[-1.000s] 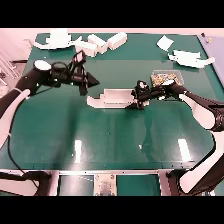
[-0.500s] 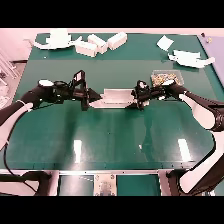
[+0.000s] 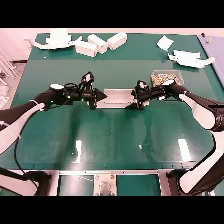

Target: Fold the box and place the chain.

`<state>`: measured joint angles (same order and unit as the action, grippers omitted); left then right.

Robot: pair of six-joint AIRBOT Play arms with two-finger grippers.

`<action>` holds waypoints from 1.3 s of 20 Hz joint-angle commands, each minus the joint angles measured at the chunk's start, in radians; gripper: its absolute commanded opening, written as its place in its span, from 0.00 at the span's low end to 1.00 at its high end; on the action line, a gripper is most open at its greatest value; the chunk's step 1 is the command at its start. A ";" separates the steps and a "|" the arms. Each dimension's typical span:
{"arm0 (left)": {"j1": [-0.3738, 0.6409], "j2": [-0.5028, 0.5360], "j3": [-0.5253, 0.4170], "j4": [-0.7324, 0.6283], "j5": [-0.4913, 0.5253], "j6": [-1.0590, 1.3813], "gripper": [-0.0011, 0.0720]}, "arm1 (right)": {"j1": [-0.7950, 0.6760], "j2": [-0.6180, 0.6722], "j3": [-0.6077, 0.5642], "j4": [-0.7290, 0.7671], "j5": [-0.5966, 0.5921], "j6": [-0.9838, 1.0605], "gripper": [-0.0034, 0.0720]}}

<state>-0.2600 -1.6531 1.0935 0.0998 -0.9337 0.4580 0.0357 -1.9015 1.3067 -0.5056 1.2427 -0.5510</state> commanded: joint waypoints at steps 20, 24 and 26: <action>-0.008 -0.248 0.310 0.115 0.125 -0.113 0.04 | 0.000 0.001 0.000 0.000 0.000 0.000 0.83; -0.008 -0.251 0.310 0.141 0.103 -0.122 0.04 | 0.000 0.001 0.000 0.000 0.000 0.000 0.83; -0.008 -0.251 0.310 0.148 0.090 -0.121 0.04 | 0.000 0.001 0.000 0.000 0.000 0.000 0.83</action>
<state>-0.2687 -1.9015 1.4029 0.2260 -0.8322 0.3408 0.0357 -1.9015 1.3067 -0.5041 1.2427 -0.5495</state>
